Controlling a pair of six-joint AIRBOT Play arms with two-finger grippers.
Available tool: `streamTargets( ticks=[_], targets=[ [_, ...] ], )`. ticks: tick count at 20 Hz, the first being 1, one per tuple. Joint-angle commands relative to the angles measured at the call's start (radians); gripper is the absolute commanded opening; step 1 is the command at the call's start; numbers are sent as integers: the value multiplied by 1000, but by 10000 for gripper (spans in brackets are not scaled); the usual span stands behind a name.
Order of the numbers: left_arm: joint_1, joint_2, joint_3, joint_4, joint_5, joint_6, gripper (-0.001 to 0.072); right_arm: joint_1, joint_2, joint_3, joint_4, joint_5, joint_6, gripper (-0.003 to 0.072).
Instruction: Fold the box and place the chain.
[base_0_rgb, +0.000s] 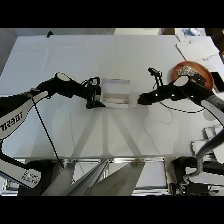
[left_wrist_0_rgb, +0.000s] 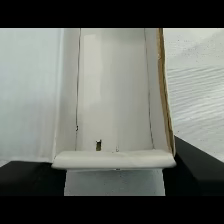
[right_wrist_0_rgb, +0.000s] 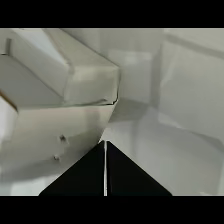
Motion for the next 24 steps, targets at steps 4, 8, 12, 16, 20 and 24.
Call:
streamTargets(
  ticks=[4,8,12,16,20,24],
  targets=[
    [1,0,0,0,0,0,221,35,9,0,131,11,-38,185],
    [1,0,0,0,0,0,221,43,18,0,179,16,-39,185],
    [1,0,0,0,0,0,221,63,19,0,178,6,-38,185],
    [1,0,0,0,0,0,221,64,23,0,174,3,-38,376],
    [1,0,0,0,0,0,221,97,23,0,175,-39,-34,504],
    [1,0,0,0,0,0,221,142,23,0,136,-152,31,505]
  ],
)
